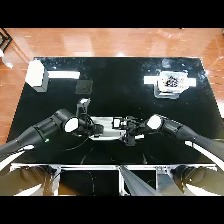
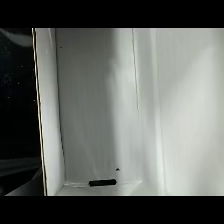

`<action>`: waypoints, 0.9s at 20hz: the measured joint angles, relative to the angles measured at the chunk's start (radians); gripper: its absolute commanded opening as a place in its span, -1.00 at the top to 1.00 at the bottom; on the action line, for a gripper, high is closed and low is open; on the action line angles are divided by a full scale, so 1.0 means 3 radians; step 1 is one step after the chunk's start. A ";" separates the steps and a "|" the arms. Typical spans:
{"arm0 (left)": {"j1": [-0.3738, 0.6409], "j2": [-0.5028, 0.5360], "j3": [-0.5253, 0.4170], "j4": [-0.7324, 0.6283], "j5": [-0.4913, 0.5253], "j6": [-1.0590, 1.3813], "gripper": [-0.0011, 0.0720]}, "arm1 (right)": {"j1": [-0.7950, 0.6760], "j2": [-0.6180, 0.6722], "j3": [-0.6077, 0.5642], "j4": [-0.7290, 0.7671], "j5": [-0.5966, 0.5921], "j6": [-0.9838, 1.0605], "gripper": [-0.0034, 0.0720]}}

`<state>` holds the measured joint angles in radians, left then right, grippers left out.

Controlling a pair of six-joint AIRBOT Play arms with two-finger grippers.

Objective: Fold the box and place the chain.

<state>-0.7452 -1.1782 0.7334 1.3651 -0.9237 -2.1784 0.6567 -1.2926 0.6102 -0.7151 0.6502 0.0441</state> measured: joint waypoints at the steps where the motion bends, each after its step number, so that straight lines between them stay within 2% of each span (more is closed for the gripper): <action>1: -0.0013 -0.0027 0.0033 0.0014 -0.0051 -0.0006 -0.44 | 0.0000 0.0000 0.0000 0.0000 0.0000 0.0000 -0.36; 6: -0.0189 -0.0148 0.0225 0.0158 -0.0215 -0.0048 -0.44 | 0.0000 0.0000 0.0000 -0.0001 0.0000 0.0000 -0.36; 13: -0.0308 -0.0221 0.0300 0.0357 -0.0305 -0.0186 -0.44 | 0.0000 0.0000 0.0000 -0.0003 0.0003 0.0000 -0.36; 16: -0.0314 -0.0244 0.0306 0.0437 -0.0327 -0.0239 -0.23 | 0.0000 0.0000 0.0000 -0.0001 0.0001 0.0000 -0.36; 18: -0.0317 -0.0278 0.0309 0.0458 -0.0327 -0.0257 -0.23 | 0.0000 0.0000 0.0000 -0.0001 0.0001 0.0000 -0.36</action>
<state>-0.8402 -1.2617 0.8261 1.5024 -1.0218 -2.2555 0.6567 -1.2926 0.6102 -0.7155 0.6506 0.0441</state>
